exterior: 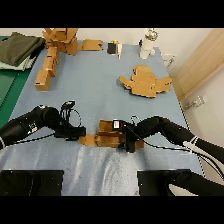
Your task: Fold the box.
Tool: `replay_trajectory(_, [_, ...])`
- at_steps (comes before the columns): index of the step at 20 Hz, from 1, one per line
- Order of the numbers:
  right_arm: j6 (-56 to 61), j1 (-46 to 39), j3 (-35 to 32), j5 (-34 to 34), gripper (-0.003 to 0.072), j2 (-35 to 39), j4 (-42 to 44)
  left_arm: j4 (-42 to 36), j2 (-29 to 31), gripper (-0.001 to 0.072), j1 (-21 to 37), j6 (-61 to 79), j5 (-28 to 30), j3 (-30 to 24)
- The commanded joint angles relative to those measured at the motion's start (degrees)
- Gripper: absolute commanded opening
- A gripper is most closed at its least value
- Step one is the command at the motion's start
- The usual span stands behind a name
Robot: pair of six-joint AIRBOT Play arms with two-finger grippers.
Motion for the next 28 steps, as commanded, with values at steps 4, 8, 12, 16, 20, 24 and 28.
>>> replay_trajectory(4, [0.0,0.0,0.0,0.02,0.0521,-0.02,0.0,-4.79,-0.68,0.0008,-1.01,2.08,3.72,-1.92])
replay_trajectory(8, [0.02,0.0,0.0,0.04,0.0521,-0.04,0.02,-9.6,-0.68,0.0008,-1.01,5.75,5.73,-4.48])
replay_trajectory(12, [0.02,0.0,0.02,0.04,0.0521,-0.04,0.0,-10.8,-0.68,0.0008,-1.01,7.48,6.14,-4.55])
replay_trajectory(16, [0.0,0.0,0.0,0.02,0.0521,-0.04,0.02,-18.78,-0.68,0.0009,-1.01,14.19,6.64,-4.55])
replay_trajectory(20, [0.0,0.0,0.0,0.02,0.0521,-0.04,0.02,-26.21,-0.66,0.0009,-1.01,19.74,6.12,-4.5])
replay_trajectory(24, [0.0,0.0,0.0,0.02,0.0522,-0.04,0.0,-22.64,-0.55,0.0008,-0.83,18.36,5.29,-4.5])
replay_trajectory(28, [0.0,0.0,0.02,0.02,0.0521,-0.04,0.02,-15.56,1.77,0.0008,2.19,12.46,4.63,-4.48])
